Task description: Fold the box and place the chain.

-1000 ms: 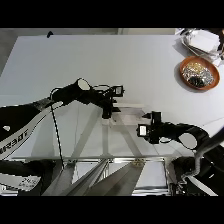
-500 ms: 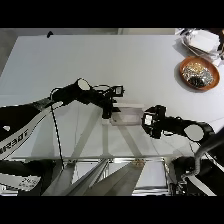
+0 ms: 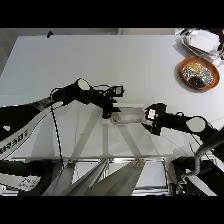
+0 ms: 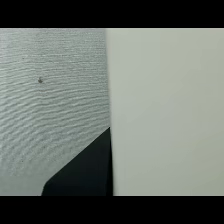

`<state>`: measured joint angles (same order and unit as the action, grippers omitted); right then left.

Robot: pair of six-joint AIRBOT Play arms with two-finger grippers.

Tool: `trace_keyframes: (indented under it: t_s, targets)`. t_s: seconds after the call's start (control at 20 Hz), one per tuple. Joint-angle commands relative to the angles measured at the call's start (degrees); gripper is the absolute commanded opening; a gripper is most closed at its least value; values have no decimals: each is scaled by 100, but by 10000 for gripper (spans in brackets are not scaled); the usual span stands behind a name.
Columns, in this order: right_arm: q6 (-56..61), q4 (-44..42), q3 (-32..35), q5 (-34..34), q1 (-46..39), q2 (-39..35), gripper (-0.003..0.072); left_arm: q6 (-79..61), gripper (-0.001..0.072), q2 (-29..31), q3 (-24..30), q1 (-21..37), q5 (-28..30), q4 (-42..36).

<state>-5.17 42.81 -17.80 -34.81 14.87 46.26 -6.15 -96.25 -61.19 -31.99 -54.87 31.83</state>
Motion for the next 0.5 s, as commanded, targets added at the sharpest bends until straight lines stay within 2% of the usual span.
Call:
trace_keyframes:
  t_s: [0.0, 0.45]
  targets:
    - [-846, -678, -4, -256, -232, 125, 686, -2, 10, -4, -7, -2, 0, 0]
    - [-1421, -1150, -7, -428, -562, 833, 686, -2, 10, -4, -7, -2, 0, 0]
